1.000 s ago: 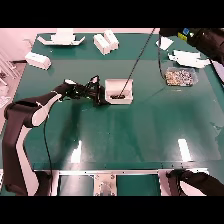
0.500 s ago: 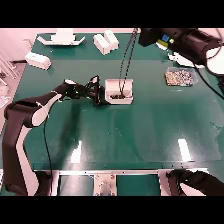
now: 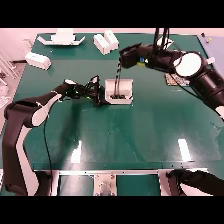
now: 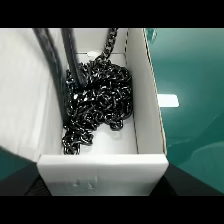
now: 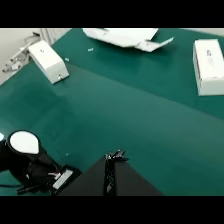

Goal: Fold the box and place the chain.

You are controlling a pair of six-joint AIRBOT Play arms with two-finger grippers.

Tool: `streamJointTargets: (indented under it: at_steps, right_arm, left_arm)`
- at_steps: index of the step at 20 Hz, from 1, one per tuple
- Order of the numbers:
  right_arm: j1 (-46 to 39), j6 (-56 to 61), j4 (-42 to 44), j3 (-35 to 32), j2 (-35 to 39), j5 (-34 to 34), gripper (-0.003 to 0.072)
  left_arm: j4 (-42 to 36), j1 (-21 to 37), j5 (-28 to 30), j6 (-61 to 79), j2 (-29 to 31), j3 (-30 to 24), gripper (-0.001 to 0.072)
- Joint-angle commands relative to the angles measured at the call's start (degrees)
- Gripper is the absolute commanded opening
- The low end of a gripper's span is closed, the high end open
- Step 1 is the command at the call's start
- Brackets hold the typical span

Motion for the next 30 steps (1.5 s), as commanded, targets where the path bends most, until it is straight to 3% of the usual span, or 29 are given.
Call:
streamJointTargets:
  at_steps: [1, 8, 12, 13, 14, 15, 20, 25, 27, 30]
  right_arm:
    - [0.09, 1.64, 0.24, -3.96, -0.68, 3.65, 0.0010]
    - [0.04, 2.86, 0.22, -13.11, -0.79, 2.95, 0.0011]
    - [-0.02, 2.84, 0.15, -17.29, -1.70, -0.85, 0.0013]
    - [-0.02, 2.84, 0.04, -17.79, -1.84, -2.03, 0.0098]
    - [-0.04, 2.82, -0.13, -17.94, -1.86, -2.62, 0.0247]
    - [-0.13, 2.82, -0.31, -17.92, -1.86, -3.34, 0.0323]
    - [-3.30, 2.82, -0.31, -17.94, -1.84, -4.37, 0.0322]
    - [-9.53, 2.80, -9.68, -18.51, -1.84, 7.37, 0.0335]
    - [-11.93, 1.57, -13.77, -20.28, -1.84, 8.61, 0.0334]
    - [-13.57, -5.79, -13.38, -23.34, -2.08, 10.16, 0.0333]
  left_arm:
    - [0.02, 0.07, -0.02, 0.02, 0.04, 0.07, 0.0537]
    - [0.02, 0.07, -0.02, 0.02, 0.04, 0.07, 0.0537]
    - [0.02, 0.07, -0.02, 0.00, 0.04, 0.07, 0.0537]
    - [0.02, 0.07, -0.02, 0.02, 0.04, 0.07, 0.0537]
    - [0.02, 0.07, -0.02, 0.00, 0.04, 0.07, 0.0537]
    - [0.02, 0.07, -0.02, 0.00, 0.04, 0.07, 0.0536]
    - [0.02, 0.07, -0.02, 0.02, 0.04, 0.07, 0.0537]
    - [0.02, 0.07, -0.02, 0.02, 0.04, 0.07, 0.0537]
    - [0.02, 0.07, 0.00, 0.02, 0.04, 0.07, 0.0537]
    - [0.02, 0.07, 0.00, 0.02, 0.04, 0.07, 0.0537]
